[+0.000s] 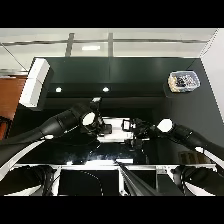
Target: Fold the box and place the chain.
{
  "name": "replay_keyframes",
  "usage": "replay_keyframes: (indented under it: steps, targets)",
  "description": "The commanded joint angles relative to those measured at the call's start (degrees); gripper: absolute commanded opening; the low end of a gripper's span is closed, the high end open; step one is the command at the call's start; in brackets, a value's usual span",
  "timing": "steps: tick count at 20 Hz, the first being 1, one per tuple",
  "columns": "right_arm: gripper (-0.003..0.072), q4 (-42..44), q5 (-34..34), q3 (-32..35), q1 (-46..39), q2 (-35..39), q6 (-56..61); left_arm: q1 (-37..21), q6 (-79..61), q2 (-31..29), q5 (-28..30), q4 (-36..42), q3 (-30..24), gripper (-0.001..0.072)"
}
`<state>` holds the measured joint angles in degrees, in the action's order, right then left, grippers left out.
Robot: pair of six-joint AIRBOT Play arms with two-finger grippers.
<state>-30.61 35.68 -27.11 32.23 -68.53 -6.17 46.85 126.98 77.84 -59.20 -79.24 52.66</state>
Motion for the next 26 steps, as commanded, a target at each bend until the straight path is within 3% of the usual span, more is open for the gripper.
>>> replay_keyframes:
  steps: [1,2,14,15,16,20,21,23,24,26]
  targets:
    - [0.0485,-0.1,0.1,0.0,0.0,0.0,0.0,0.0,0.9,0.6,0.0,-0.5,0.0,0.0253]
    - [0.0485,-0.1,0.1,0.0,0.0,0.0,0.0,0.0,1.0,0.7,0.1,-0.7,0.0,0.0227]
    - [0.0485,-0.1,0.1,0.0,0.0,0.0,0.0,0.3,2.6,1.9,0.0,-1.3,0.0,0.0217]
    - [0.0485,-0.1,0.1,0.0,0.0,0.0,0.0,0.3,2.7,2.0,-0.2,-1.3,0.0,0.0099]
    - [0.0485,0.0,0.1,0.0,0.0,0.0,0.0,0.6,2.7,2.0,0.0,-1.5,0.0,0.0029]
    - [0.0485,0.0,0.1,0.0,0.0,0.0,0.0,1.0,2.7,2.0,0.0,-1.4,0.0,0.0030]
    - [0.0485,0.0,0.1,0.0,0.0,0.0,0.0,1.0,2.7,2.0,0.0,-1.3,0.1,0.0059]
    - [0.0485,0.0,0.1,0.0,0.0,0.0,0.0,0.9,3.3,2.0,-0.7,-1.3,0.9,0.0365]
    - [0.0485,0.0,0.1,0.0,0.0,0.0,0.0,0.9,3.6,2.0,-1.6,-1.9,1.6,0.0409]
    - [0.0485,0.0,0.1,0.0,0.0,0.0,0.0,0.9,3.6,2.0,-3.1,-3.7,2.4,0.0409]
